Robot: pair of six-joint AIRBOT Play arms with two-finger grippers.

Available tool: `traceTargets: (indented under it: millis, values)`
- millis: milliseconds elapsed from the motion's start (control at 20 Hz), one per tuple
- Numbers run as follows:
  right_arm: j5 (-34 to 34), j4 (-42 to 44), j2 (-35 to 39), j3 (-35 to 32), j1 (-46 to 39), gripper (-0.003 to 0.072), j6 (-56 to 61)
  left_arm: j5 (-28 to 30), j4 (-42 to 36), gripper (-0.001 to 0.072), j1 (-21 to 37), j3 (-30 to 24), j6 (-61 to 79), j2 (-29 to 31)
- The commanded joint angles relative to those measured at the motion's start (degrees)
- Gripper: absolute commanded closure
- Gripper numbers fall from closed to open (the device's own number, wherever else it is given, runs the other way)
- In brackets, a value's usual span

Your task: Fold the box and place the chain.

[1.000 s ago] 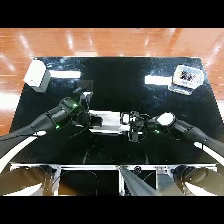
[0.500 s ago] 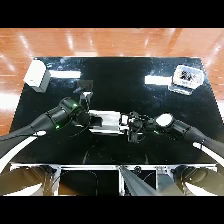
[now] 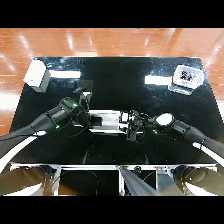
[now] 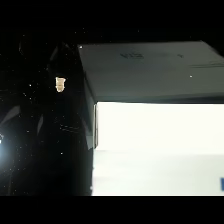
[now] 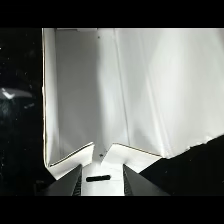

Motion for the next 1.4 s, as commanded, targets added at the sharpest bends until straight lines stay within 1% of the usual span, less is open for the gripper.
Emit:
traceTargets:
  millis: [0,300,650,1150,1200,1250,1350]
  values:
    - [0.0,2.3,0.0,0.0,0.1,0.0368,-0.8,0.0,0.0,0.0690,0.0,0.0,0.0,0.0]
    - [0.0,4.7,-0.4,0.0,0.5,0.0368,-1.6,0.0,-0.1,0.0690,0.0,0.0,0.0,0.0]
    - [-1.6,4.9,-1.4,0.0,2.1,0.0367,-1.7,0.0,-0.1,0.0690,0.0,0.0,0.0,0.0]
    - [-1.6,4.9,-1.4,0.0,2.1,0.0363,-1.7,0.0,-0.1,0.0690,0.0,0.0,0.0,0.0]
    - [-1.6,4.9,-1.4,0.0,2.1,0.0283,-1.6,0.0,-0.1,0.0690,0.0,0.0,0.0,0.0]
    - [-1.6,4.9,-1.5,0.0,2.1,0.0123,-1.6,0.0,-0.1,0.0690,0.0,0.0,0.0,0.0]
    - [-1.6,4.9,-1.4,0.0,2.1,0.0114,-1.6,0.0,-0.1,0.0690,0.0,0.0,0.0,0.0]
